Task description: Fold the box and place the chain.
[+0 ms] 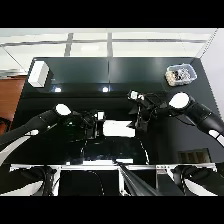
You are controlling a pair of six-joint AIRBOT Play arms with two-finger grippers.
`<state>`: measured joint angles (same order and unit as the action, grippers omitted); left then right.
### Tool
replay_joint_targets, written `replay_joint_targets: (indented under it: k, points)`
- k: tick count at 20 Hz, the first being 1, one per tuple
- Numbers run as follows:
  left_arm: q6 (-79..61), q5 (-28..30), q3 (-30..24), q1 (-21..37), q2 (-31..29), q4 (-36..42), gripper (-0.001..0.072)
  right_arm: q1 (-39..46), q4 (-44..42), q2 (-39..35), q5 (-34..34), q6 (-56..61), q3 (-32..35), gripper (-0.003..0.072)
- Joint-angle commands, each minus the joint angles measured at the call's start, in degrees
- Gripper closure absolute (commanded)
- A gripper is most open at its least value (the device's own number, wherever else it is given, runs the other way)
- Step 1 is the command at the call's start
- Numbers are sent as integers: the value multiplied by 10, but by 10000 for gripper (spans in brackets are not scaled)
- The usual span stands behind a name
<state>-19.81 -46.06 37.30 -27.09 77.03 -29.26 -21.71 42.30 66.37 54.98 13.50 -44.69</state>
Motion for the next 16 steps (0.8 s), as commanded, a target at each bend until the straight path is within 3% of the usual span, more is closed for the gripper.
replay_joint_targets:
  k: [1,16]
  points:
    - [1,2,0,-1,0,0,335,-6,6,3,14,-30,0,-7]
    - [9,15,0,-9,0,-6,335,-16,2,3,66,-36,-1,-6]
